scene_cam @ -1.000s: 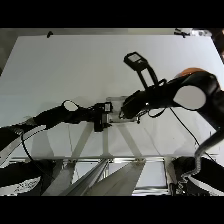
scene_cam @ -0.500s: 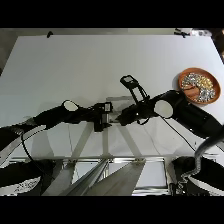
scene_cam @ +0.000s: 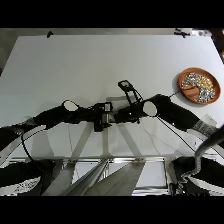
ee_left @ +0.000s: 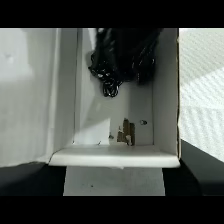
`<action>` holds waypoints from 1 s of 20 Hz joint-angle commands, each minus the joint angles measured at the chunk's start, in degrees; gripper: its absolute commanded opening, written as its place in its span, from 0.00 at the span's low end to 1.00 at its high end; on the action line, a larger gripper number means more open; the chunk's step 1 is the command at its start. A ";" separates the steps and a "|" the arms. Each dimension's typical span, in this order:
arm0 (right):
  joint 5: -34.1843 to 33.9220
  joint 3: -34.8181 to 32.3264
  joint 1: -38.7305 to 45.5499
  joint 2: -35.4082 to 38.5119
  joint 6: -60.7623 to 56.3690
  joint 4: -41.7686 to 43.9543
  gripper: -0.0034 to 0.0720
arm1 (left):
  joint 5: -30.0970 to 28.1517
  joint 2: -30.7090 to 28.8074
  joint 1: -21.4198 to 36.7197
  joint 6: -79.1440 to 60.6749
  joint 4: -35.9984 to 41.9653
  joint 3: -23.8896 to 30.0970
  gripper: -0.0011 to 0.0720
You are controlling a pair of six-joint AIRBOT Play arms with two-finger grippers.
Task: Fold the box and place the chain.
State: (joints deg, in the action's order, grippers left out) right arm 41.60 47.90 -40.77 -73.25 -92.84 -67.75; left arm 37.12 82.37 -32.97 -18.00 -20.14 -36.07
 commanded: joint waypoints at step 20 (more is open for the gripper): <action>18.67 -0.15 28.30 10.73 -13.46 -22.10 0.44 | -0.02 -0.02 0.02 0.00 -0.02 0.00 0.22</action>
State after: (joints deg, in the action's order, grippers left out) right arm 56.10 47.83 -20.18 -62.43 -99.55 -83.48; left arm 37.10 82.37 -32.97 -18.00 -20.14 -36.07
